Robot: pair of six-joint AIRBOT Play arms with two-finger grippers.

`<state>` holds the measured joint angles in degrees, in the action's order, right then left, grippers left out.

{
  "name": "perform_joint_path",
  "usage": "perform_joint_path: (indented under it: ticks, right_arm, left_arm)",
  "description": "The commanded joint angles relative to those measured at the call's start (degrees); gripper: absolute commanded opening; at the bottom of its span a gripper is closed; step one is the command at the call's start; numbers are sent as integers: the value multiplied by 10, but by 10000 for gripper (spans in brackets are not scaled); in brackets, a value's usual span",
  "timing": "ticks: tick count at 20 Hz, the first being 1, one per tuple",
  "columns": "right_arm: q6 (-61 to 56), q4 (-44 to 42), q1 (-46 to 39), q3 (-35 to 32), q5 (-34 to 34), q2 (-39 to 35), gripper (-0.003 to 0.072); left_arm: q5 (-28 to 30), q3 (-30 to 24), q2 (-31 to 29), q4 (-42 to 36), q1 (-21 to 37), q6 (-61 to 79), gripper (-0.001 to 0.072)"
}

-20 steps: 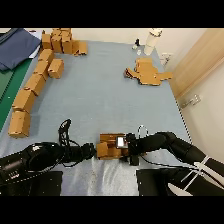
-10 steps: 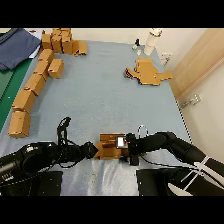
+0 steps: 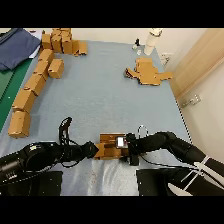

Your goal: Fold the box.

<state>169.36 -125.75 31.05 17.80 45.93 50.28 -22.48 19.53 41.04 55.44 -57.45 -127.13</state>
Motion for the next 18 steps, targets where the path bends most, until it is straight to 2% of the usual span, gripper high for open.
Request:
perform_joint_path:
  ticks: [1, 4, 7, 12, 18]
  right_arm:
    - [0, 0, 0, 0, 0, 0, 577]
    - [0, 0, 0, 0, 0, 0, 577]
    - [0, 0, 0, 0, 0, 0, 577]
    - [0, 0, 0, 0, 0, 0, 577]
    - [0, 0, 0, 0, 0, 0, 577]
  left_arm:
    - [12, 0, 2, -15, 0, 2, 421]
    - [10, 0, 6, 1, 0, 3, 422]
    - [-33, 10, 33, 1, 0, 3, 423]
    - [-94, 101, 111, 57, -1, -12, 422]
    - [-146, 173, 181, 120, -30, -89, 423]
